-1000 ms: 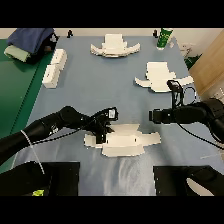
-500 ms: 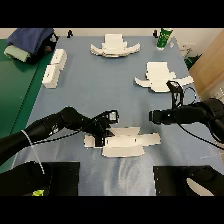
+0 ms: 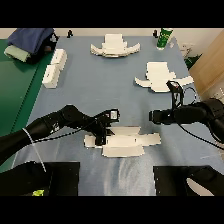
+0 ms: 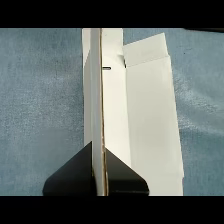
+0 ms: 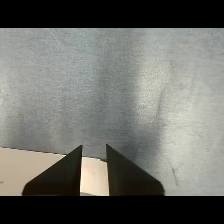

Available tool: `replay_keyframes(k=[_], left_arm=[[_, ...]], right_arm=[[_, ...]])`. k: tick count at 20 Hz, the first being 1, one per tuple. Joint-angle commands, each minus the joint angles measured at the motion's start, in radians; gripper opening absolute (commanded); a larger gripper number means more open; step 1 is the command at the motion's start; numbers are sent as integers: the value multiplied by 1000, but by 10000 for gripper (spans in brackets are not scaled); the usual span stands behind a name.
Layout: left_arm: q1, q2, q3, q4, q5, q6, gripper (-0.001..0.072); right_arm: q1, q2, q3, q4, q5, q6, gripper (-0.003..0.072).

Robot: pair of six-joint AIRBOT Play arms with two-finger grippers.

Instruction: Fold the box.

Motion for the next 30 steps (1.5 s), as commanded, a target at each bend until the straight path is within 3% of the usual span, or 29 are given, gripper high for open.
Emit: replay_keyframes(k=[1, 2, 5, 8, 11, 16, 17, 18, 19, 20, 24, 27, 30], left_arm=[[0, -1, 3, -5, 3, -1, 14], [0, -1, 3, -5, 3, -1, 14], [0, -1, 3, -5, 3, -1, 14], [0, -1, 3, -5, 2, -1, 14], [0, -1, 3, -5, 2, -1, 14], [0, -1, 3, -5, 2, -1, 14], [-1, -1, 3, -6, 0, -1, 14], [0, -1, 3, -5, 2, -1, 14], [0, -1, 3, -5, 2, -1, 14], [0, -1, 3, -5, 2, -1, 14], [0, -1, 3, -6, 2, -1, 14], [0, -1, 3, -6, 1, -1, 14], [0, -1, 3, -6, 2, -1, 14]], right_arm=[[1, -1, 0, 25, -3, 0, 86], [3, 0, 0, 47, -8, -1, 2], [45, 6, 0, 121, -87, -44, 2], [185, 29, 0, 117, -211, -46, 1], [400, 116, -1, 94, -235, 16, 1], [903, 193, -75, 4, -195, 149, 14], [994, 180, -95, -59, -174, 161, 132], [1062, 157, -110, -163, -164, 161, 370], [1103, 129, -119, -278, -162, 161, 543], [1120, 92, -121, -410, -162, 159, 603], [1120, -68, -121, -729, -68, 159, 600], [1120, -162, -121, -763, 65, 161, 600], [1120, -206, -121, -784, 80, 193, 598]])
